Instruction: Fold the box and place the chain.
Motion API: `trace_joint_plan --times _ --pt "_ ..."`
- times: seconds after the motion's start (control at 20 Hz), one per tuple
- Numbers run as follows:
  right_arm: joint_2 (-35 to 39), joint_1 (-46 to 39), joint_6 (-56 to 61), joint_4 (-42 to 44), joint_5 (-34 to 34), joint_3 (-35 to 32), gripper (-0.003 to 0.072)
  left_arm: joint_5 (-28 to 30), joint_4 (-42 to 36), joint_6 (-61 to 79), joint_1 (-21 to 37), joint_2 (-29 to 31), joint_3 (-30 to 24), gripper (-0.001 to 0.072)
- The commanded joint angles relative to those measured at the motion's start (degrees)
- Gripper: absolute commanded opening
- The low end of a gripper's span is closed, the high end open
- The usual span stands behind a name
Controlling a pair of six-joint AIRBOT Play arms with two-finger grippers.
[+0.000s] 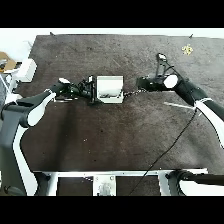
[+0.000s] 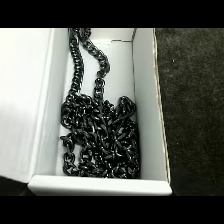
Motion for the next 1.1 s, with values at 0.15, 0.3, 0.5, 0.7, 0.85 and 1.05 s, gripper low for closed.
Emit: trace_joint_plan --times 0.15,0.3,0.5,0.7,0.85,1.05 --pt "-9.66 -5.35 0.31 -0.52 3.48 4.72 0.0258 0.0 0.0 0.0 0.02 -0.04 0.02 0.0226" --pt "-12.04 -5.31 0.31 -1.77 3.85 6.91 0.0258 0.02 0.0 0.0 0.02 -0.04 0.02 0.0226" --pt "-15.1 -5.31 0.28 -2.95 4.48 9.79 0.0258 0.0 0.0 0.0 0.02 -0.04 0.02 0.0226" --pt "-15.52 -5.31 0.24 -4.44 4.02 10.01 0.0214 0.0 0.02 0.0 0.02 -0.04 0.02 0.0226" --pt "-15.65 -5.31 0.28 -4.39 3.74 10.01 0.0139 0.0 0.0 0.0 0.02 -0.04 0.02 0.0226" --pt "-15.65 -4.57 0.33 -4.37 3.02 10.01 0.0139 0.0 0.02 0.0 0.0 -0.04 0.02 0.0226"
